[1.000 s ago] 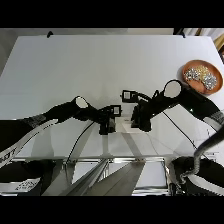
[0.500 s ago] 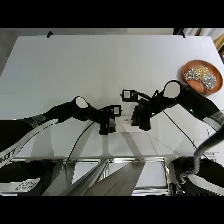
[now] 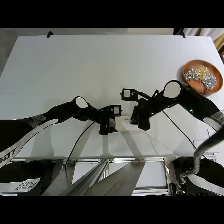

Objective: Fold the box and place the chain.

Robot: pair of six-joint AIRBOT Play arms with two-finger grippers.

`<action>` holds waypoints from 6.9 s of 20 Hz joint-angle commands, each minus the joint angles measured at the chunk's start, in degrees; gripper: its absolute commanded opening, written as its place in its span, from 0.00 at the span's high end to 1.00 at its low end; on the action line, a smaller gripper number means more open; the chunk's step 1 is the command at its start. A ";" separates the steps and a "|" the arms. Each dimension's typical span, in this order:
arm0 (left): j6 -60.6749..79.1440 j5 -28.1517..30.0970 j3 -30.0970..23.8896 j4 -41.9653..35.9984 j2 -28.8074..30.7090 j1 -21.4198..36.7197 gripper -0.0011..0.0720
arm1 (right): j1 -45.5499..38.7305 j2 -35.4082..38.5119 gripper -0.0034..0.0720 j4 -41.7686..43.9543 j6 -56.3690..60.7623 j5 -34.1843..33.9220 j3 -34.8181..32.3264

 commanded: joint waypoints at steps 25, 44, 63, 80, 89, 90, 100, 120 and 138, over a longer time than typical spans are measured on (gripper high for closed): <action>0.13 0.00 0.00 0.07 0.02 0.02 0.53 | 0.00 1.90 0.85 -2.60 1.68 -0.83 0.02; 0.11 0.00 0.00 0.07 0.04 0.02 0.53 | 0.00 1.55 0.85 -1.81 1.92 -1.29 -1.90; 0.13 0.00 0.00 0.09 0.02 0.02 0.53 | 3.26 6.43 0.58 -3.02 2.56 -2.84 -2.86; 0.13 -0.02 0.00 0.07 0.04 0.02 0.53 | -19.30 4.92 0.94 41.33 -19.19 5.01 -21.00; 0.11 0.00 0.00 0.07 0.04 0.02 0.53 | -11.08 0.57 0.94 37.62 -18.91 -5.35 -21.03; 0.13 0.00 0.00 0.07 0.04 0.02 0.53 | -11.08 0.09 0.94 37.62 -18.93 -5.33 -21.03; 0.11 0.00 0.00 0.07 0.04 0.02 0.53 | -11.08 -2.56 0.94 35.52 -20.41 -2.99 -21.05; 0.13 0.00 0.00 0.07 0.04 0.02 0.53 | -11.15 -5.68 0.94 35.17 -22.14 -2.91 -21.16; 0.13 0.00 0.00 0.07 0.04 0.02 0.53 | -24.57 9.29 0.94 25.90 -18.27 2.51 -22.49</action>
